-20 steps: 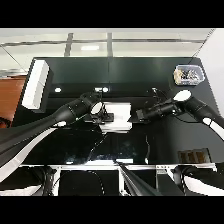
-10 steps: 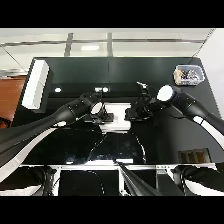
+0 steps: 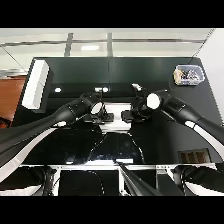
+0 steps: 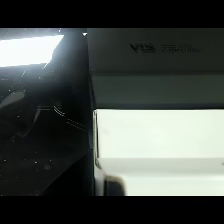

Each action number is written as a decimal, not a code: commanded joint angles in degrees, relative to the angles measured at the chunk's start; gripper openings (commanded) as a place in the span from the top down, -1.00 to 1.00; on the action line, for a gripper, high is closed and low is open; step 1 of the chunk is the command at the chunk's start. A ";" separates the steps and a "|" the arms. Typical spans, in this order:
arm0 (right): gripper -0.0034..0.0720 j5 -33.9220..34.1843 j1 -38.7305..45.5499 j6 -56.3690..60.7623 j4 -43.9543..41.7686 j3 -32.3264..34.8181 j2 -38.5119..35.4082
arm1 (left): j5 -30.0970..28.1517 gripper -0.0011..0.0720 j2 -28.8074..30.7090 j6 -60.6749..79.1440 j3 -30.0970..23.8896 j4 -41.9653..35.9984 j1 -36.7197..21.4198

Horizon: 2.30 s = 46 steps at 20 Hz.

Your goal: Fold the box and place the chain.

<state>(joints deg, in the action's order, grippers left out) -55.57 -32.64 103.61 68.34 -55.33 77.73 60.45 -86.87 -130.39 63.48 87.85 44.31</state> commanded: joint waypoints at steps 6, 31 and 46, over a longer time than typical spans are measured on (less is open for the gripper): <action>-0.05 -6.51 -4.63 15.13 12.83 -5.95 6.56 | 0.02 0.90 0.02 0.02 0.04 -0.02 -0.02; 0.68 -9.14 -5.99 22.82 11.56 -7.65 8.85 | 0.02 0.90 0.04 0.00 0.04 -0.02 -0.02; 0.08 -15.93 6.51 4.13 49.22 -16.61 -4.02 | 0.02 0.90 0.02 0.00 0.02 0.15 -0.02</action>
<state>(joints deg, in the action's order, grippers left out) -72.34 -30.15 110.45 102.08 -71.46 75.48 60.47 -86.87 -130.43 63.53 87.99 44.31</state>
